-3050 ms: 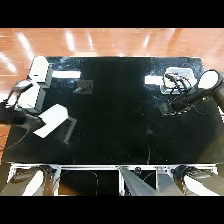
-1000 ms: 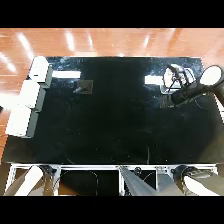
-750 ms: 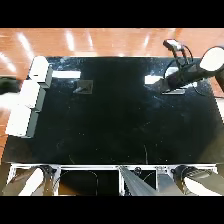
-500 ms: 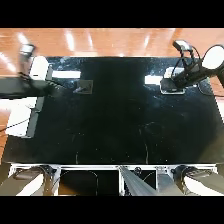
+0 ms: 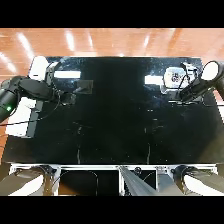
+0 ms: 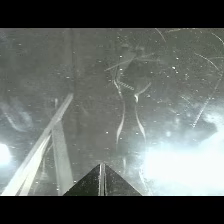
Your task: Fold the box and place the chain.
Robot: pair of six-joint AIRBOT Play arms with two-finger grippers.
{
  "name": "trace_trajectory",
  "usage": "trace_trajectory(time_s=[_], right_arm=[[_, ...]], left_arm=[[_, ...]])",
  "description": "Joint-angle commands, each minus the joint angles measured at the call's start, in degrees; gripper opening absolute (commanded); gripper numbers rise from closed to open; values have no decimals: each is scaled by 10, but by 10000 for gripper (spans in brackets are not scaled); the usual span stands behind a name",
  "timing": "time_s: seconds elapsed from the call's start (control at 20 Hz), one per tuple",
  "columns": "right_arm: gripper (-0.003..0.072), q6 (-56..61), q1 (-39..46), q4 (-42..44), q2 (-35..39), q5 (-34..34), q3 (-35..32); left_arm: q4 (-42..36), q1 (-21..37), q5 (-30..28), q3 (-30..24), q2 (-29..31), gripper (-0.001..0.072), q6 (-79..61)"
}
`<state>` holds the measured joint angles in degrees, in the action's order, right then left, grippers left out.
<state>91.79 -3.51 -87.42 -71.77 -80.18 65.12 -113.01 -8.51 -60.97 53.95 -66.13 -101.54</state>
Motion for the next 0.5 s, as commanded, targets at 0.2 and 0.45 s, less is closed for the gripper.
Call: trace_trajectory(time_s=[0.2,0.45], right_arm=[[43,4,3,0,0,-4,-4],[42,4,3,0,0,-4,-4]], left_arm=[[0,20,-29,9,-4,21,4],[-1,20,-29,9,-4,21,4]])
